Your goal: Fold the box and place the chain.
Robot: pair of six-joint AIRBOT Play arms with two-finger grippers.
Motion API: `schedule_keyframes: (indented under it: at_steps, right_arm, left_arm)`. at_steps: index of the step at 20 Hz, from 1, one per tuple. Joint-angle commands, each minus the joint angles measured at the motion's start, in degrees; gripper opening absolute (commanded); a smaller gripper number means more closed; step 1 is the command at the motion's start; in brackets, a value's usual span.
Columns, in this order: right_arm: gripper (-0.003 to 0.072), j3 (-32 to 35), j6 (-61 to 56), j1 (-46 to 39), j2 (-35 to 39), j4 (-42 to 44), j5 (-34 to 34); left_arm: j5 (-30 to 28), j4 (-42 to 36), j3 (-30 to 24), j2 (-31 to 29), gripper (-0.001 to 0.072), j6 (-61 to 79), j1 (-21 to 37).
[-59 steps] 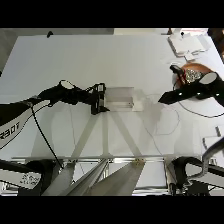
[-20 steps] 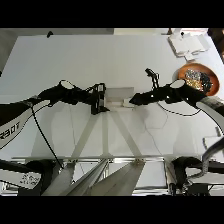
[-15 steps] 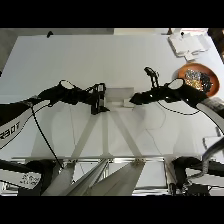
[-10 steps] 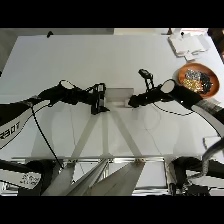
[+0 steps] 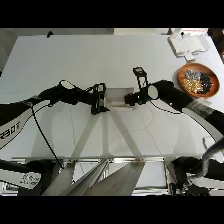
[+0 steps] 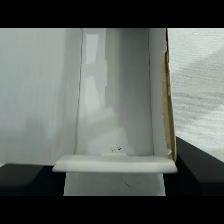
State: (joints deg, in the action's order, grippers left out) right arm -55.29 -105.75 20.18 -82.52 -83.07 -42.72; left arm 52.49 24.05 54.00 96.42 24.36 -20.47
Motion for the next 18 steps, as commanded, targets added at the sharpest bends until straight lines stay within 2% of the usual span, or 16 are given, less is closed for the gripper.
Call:
schedule_keyframes:
  at_steps: [1, 3, 6, 7, 9, 10, 11, 14, 15, 17, 18]
  right_arm:
    - [0.0332, -2.7, -12.6, 2.2, -1.9, -8.0, -4.7]
    - [0.0331, -4.3, -14.5, 2.9, -3.4, -8.3, -6.0]
    - [0.0267, -4.8, -14.6, 4.3, -5.1, -8.4, -5.9]
    - [0.0266, -4.8, -15.5, 4.5, -5.7, -8.4, -6.0]
    - [0.0185, -4.8, -18.7, 4.9, -6.7, -8.4, -5.6]
    - [0.0116, -4.8, -20.1, 4.9, -6.9, -8.4, -5.5]
    - [0.0007, -4.8, -20.6, 4.9, -6.9, -8.4, -5.4]
    - [0.0011, -5.0, -20.4, 4.9, -6.6, -8.4, -4.6]
    - [0.0069, -5.0, -20.4, 4.9, -6.2, -8.4, -4.7]
    - [0.0353, -5.0, -19.8, 4.9, -4.6, -8.4, -5.0]
    - [0.042, -5.0, -19.8, 4.7, -3.3, -8.4, -5.6]
  left_arm:
    - [0.0, 0.0, 0.0, 0.0, 0.0172, 0.0, 0.0]
    - [0.0, 0.0, 0.0, 0.0, 0.0172, 0.0, 0.0]
    - [0.0, 0.0, 0.0, 0.0, 0.0172, 0.0, 0.0]
    - [0.0, 0.0, 0.0, 0.0, 0.0172, 0.0, 0.0]
    - [0.0, 0.0, 0.0, 0.0, 0.0172, 0.0, 0.0]
    - [0.0, 0.0, 0.0, 0.0, 0.0172, 0.0, 0.0]
    - [0.0, 0.0, 0.0, 0.0, 0.0172, 0.0, 0.0]
    - [0.0, 0.0, 0.0, 0.0, 0.0172, 0.0, 0.0]
    - [0.0, 0.0, 0.0, 0.0, 0.0172, 0.0, 0.0]
    - [0.0, 0.0, 0.0, 0.0, 0.0172, 0.0, 0.0]
    - [0.0, 0.0, 0.0, 0.0, 0.0172, 0.0, 0.0]
